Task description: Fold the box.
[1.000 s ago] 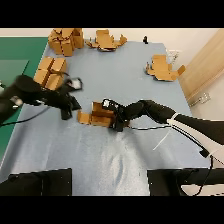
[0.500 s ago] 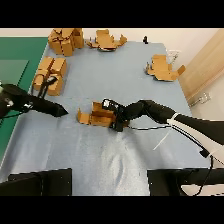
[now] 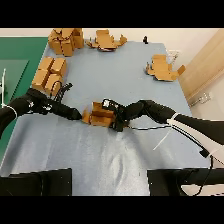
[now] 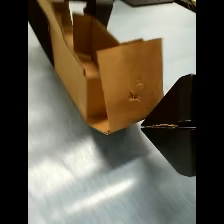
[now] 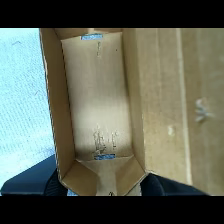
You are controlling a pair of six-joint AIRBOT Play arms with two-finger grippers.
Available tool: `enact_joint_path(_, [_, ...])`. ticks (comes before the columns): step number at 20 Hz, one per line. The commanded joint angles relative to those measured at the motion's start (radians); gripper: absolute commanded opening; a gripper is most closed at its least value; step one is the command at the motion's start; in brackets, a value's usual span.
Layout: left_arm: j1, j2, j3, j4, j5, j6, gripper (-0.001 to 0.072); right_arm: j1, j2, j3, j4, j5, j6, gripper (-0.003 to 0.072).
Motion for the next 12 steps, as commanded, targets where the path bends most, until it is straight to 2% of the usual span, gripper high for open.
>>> enact_joint_path(1, [-0.014, -0.007, 0.004, -0.124, -0.048, 0.147, 0.002, 0.001, -0.001, 0.0, 0.0, 0.0, 0.0, 0.0008])
enact_joint_path(2, [-0.016, -0.011, 0.004, -0.124, -0.05, 0.151, 0.0023, 0.001, -0.001, 0.0, 0.0, 0.0, 0.0, 0.0008])
enact_joint_path(3, [-0.016, -0.016, 0.004, -0.125, -0.056, 0.15, 0.0212, 0.001, -0.001, 0.0, 0.0, 0.0, 0.0, 0.0008])
enact_joint_path(4, [-0.019, -0.026, 0.004, -0.132, -0.057, 0.147, 0.032, 0.001, -0.001, 0.0, 0.0, 0.0, 0.0, 0.0008])
enact_joint_path(8, [-0.018, -0.075, 0.004, -0.183, -0.094, 0.147, 0.0318, 0.001, -0.001, 0.0, 0.0, 0.0, 0.0, 0.0008])
enact_joint_path(12, [-0.018, -0.08, 0.004, -0.197, -0.126, 0.176, 0.0317, 0.001, -0.001, 0.0, 0.0, 0.0, 0.0, 0.0008])
